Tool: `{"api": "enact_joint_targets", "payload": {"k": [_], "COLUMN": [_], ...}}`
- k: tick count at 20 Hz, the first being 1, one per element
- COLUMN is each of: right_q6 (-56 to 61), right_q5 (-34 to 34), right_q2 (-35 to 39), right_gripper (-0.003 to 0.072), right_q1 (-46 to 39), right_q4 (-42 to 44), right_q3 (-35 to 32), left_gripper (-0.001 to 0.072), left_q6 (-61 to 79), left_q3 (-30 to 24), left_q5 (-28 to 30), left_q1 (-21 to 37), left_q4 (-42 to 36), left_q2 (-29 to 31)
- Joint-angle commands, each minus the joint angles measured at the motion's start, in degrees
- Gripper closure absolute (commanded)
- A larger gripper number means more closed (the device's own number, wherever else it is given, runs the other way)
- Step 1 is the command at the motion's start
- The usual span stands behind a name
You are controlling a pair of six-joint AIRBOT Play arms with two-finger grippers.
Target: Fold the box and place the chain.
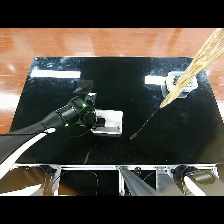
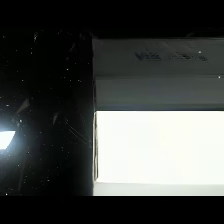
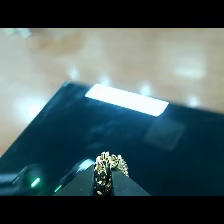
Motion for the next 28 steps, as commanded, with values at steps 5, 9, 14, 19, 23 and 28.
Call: {"api": "enact_joint_targets", "payload": {"k": [5, 9, 14, 19, 23, 28], "right_q6": [3.9, 4.5, 3.5, 3.4, 3.7, 4.3], "right_q5": [-9.2, -17.4, -21.3, -21.3, -20.9, -21.2], "right_q2": [0.2, -3.1, -9.9, -13.4, -13.6, -13.7], "right_gripper": [0.0648, 0.0648, 0.0648, 0.0648, 0.0647, 0.0647], "right_q1": [18.1, 27.2, 30.3, 30.3, 30.3, 30.3], "right_q4": [0.1, 0.0, -0.3, -3.8, -5.6, -5.6], "right_q3": [-14.6, -21.2, -21.2, -21.2, -22.1, -26.9], "left_gripper": [0.069, 0.069, 0.0689, 0.0689, 0.0689, 0.0689], "left_q6": [0.0, 0.0, 0.0, 0.0, 0.0, 0.0], "left_q3": [0.0, 0.0, 0.0, 0.0, 0.0, 0.0], "left_q5": [-0.2, -0.2, -0.2, -0.2, -0.3, -0.3], "left_q1": [0.0, 0.0, 0.0, 0.0, 0.0, 0.0], "left_q4": [-0.1, -0.1, -0.1, -0.1, -0.1, -0.1], "left_q2": [0.0, 0.0, 0.0, 0.0, 0.0, 0.0]}}
